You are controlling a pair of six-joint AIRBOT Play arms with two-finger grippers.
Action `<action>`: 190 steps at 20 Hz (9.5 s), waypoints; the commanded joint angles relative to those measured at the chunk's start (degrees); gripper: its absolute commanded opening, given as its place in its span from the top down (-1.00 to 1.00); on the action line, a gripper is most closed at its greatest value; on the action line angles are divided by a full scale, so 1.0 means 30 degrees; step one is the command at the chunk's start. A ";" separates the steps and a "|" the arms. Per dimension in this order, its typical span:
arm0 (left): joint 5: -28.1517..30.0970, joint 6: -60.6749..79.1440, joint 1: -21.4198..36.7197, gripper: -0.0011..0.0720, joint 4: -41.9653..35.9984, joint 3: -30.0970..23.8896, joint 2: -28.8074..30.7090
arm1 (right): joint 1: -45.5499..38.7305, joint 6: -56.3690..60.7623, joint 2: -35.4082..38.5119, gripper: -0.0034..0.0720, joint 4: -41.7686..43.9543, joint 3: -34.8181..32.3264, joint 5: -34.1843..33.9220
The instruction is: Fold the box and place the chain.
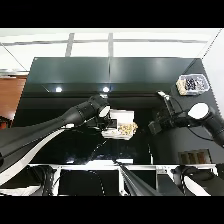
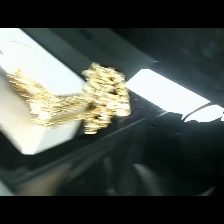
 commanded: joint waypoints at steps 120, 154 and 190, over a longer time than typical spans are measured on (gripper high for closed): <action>0.6368 4.8027 0.7985 -0.97 -1.8068 -1.0579 0.6841 | -0.3249 0.1508 0.5005 -0.11 0.2637 0.2994 0.3650; 0.7213 4.8777 0.6666 -0.96 -1.8753 -0.8451 0.3060 | -0.3249 0.1574 0.5005 -0.11 0.2645 0.2994 0.3468; 0.6630 4.7196 0.5486 -0.97 -1.8353 -0.7053 0.1923 | -0.3249 0.1566 0.5005 -0.11 0.2637 0.2994 0.2965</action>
